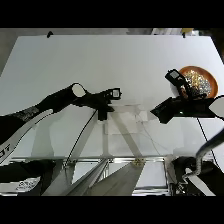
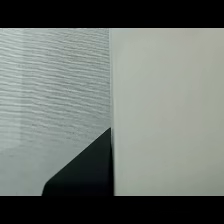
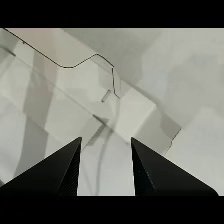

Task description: Fold the box and place the chain.

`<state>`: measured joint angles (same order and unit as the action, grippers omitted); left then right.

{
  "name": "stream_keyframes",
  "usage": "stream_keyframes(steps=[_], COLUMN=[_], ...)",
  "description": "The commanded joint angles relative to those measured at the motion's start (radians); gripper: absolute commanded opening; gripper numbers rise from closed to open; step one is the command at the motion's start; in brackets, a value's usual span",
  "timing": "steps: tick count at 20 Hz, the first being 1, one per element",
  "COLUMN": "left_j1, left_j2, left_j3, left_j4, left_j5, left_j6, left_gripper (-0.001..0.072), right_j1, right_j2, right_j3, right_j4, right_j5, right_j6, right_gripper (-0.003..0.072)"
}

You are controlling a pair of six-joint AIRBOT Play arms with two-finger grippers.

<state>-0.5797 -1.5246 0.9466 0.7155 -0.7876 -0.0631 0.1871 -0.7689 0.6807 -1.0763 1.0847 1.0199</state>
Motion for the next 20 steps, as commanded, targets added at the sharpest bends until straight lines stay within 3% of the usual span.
stream_keyframes(steps=[1,20], left_j1=[-0.005,-0.006], left_j2=[0.001,0.0], left_j3=[0.001,0.001], left_j4=[0.004,0.066], left_j5=[0.017,-0.005], left_j6=[-0.009,-0.012], left_gripper=[0.0005,0.0007], right_j1=[0.001,0.001], right_j2=[0.001,0.001], right_j3=[-0.001,-0.001], right_j4=[0.0,-0.001], right_j5=[0.001,0.023], right_j6=[-0.005,-0.023], right_gripper=[0.0339,0.0339])
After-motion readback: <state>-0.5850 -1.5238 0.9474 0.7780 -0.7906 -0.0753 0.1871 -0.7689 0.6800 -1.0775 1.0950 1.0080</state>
